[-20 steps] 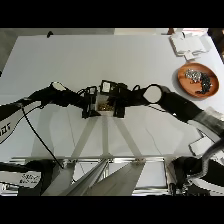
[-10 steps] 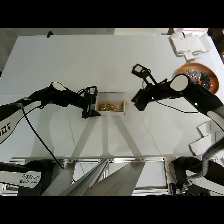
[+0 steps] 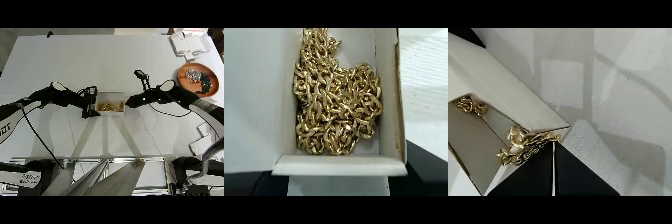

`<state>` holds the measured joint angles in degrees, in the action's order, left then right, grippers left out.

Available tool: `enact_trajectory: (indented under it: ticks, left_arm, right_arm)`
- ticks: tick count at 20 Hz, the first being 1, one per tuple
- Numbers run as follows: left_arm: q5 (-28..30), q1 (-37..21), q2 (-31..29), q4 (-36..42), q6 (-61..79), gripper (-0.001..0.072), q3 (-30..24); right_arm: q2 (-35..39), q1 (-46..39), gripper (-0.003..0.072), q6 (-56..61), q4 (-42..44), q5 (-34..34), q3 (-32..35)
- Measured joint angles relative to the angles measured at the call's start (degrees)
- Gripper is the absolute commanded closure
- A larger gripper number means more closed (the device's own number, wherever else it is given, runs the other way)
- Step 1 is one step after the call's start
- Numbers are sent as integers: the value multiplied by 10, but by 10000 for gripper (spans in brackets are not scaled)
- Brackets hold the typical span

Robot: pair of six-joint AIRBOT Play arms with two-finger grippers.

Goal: Fold the box and place the chain.

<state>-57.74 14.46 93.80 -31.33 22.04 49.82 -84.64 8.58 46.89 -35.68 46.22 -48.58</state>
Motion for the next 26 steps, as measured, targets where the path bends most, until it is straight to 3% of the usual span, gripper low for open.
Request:
enact_trajectory:
  ticks: [13,22,26]
  left_arm:
    - [1,0,0,0,0,192,0]
    - [1,0,0,0,0,192,0]
    - [1,0,0,0,0,192,0]
  right_arm:
    - [49,8,680,42,-55,-25,0]
    - [98,8,679,61,-106,1,0]
    - [99,8,680,98,-140,-34,0]
